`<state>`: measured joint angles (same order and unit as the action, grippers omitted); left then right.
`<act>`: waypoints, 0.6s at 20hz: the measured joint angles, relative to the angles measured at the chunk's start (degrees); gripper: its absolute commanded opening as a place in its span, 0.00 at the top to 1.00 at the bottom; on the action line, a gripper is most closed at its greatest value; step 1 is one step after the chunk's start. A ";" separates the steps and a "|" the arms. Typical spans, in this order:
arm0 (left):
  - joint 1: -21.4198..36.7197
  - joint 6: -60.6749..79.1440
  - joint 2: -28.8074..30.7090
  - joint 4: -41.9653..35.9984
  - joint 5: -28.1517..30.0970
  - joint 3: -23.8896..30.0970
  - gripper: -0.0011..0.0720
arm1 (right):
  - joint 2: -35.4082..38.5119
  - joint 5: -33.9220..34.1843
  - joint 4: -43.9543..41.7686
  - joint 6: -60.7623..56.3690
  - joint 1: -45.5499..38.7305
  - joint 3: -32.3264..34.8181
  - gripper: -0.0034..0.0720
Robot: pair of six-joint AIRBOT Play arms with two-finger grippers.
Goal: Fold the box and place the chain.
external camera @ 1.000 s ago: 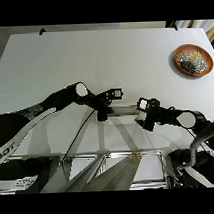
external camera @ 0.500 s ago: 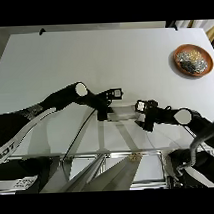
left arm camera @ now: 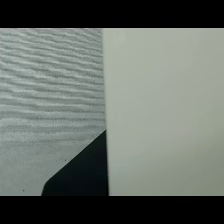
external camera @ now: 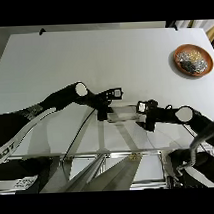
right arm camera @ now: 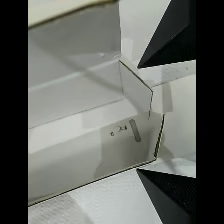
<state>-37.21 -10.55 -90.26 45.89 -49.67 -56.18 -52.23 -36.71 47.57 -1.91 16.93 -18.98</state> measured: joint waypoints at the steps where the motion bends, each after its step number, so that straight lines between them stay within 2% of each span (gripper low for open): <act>1: 0.00 0.02 0.00 0.00 0.00 0.00 0.97 | 0.00 -0.04 -0.24 0.55 -0.07 0.00 0.03; 7: 0.00 0.00 0.00 0.00 -0.04 -0.02 0.97 | 0.00 -0.48 -3.21 2.54 -1.73 0.02 0.02; 12: 0.00 0.00 0.00 0.02 -0.04 0.00 0.97 | 0.00 -2.49 -8.48 10.86 -4.42 0.02 0.02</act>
<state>-37.21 -10.55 -90.26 45.91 -49.71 -56.18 -52.23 -39.20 39.09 8.95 12.51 -18.96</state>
